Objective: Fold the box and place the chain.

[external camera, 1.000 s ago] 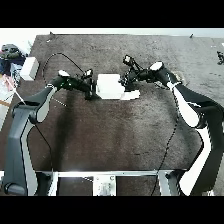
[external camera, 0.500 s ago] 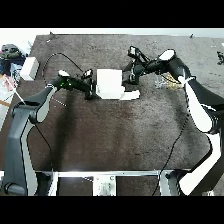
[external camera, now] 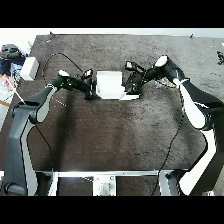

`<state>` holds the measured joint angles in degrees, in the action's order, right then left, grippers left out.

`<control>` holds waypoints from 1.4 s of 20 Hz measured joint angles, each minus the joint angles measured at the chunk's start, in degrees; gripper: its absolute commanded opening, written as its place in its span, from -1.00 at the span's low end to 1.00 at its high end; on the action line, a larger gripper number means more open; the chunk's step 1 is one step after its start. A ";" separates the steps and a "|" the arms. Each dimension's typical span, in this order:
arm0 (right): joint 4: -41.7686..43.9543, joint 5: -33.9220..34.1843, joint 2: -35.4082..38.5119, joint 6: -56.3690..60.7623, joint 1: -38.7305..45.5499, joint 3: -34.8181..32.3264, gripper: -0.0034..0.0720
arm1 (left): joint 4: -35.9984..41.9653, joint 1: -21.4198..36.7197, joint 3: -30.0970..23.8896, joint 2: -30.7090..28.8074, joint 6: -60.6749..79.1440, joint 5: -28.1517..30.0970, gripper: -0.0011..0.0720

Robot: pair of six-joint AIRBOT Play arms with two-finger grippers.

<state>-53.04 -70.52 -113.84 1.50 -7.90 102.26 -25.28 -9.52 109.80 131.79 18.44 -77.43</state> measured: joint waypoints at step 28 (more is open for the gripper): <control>0.74 2.47 -1.22 0.00 -4.61 0.00 -0.44 | 0.00 0.09 0.00 0.00 0.00 0.04 -0.05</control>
<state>-52.29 -68.05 -115.07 1.50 -12.51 102.26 -25.28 -9.43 109.80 131.79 18.44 -77.38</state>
